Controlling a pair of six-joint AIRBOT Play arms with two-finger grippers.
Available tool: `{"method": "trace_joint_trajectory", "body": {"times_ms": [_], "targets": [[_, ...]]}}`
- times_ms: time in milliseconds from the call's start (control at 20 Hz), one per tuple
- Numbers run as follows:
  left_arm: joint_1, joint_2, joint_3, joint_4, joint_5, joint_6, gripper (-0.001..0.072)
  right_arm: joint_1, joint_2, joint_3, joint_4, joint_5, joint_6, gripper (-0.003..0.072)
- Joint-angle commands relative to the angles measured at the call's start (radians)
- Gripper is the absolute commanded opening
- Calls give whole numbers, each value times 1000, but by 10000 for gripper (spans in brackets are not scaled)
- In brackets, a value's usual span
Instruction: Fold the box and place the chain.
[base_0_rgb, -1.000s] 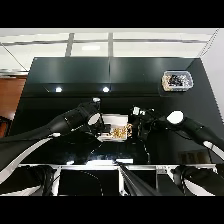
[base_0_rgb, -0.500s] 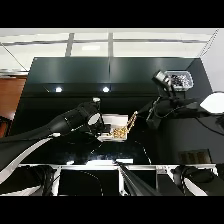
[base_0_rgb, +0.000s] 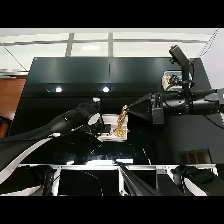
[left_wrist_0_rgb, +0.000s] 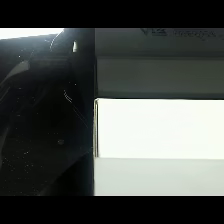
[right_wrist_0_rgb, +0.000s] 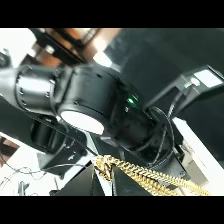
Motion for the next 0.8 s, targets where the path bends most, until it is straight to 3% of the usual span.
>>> {"method": "trace_joint_trajectory", "body": {"times_ms": [0, 250, 400, 450, 500, 550, 750], "targets": [[0, -1, 0, 0, 0, 0, 30, 49, -3, -20, -154, -58, 45, 14], [0, -1, 0, 0, 0, 0, 29, 204, -104, -133, -285, -258, 58, 15], [0, -1, 0, 0, -1, 0, 30, 210, -159, -133, -301, -282, 62, 36], [0, -1, 0, 0, -1, 0, 29, 186, -157, -129, -301, -270, 62, 227], [0, -1, 0, 0, -1, 0, 30, 146, -156, -119, -301, -227, 62, 471], [0, -1, 0, 0, -1, 0, 30, 93, -155, -105, -309, -168, 58, 515], [0, -1, 0, 0, -1, 0, 30, -66, -154, -135, -499, 33, -45, 515]]}}
